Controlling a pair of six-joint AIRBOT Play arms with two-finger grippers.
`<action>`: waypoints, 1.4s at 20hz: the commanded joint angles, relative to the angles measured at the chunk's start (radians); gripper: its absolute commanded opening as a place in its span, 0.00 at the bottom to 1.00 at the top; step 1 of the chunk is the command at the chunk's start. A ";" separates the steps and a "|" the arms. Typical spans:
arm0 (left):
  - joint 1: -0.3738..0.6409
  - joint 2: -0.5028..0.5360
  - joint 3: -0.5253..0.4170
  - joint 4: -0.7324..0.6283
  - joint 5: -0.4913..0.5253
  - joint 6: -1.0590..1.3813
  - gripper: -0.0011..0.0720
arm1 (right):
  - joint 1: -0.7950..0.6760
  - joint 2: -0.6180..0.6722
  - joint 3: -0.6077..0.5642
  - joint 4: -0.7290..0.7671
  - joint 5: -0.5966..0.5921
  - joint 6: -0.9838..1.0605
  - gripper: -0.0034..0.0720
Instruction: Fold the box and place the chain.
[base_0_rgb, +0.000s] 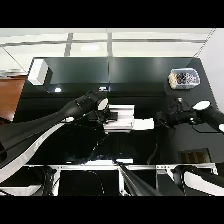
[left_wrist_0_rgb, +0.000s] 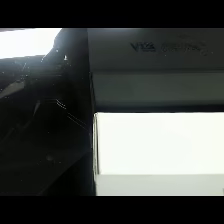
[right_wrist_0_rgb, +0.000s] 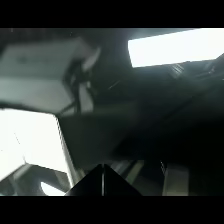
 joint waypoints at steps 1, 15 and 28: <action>0.001 0.000 0.001 0.000 0.000 0.000 0.05 | 0.123 -0.061 0.001 0.107 -0.015 -0.090 0.06; 0.001 0.000 0.001 0.000 0.000 0.000 0.05 | 0.209 -0.067 0.180 0.191 0.151 -0.160 0.81; 0.001 0.000 0.001 0.000 0.000 0.000 0.05 | 0.614 -0.069 0.380 -0.472 -0.061 0.645 0.67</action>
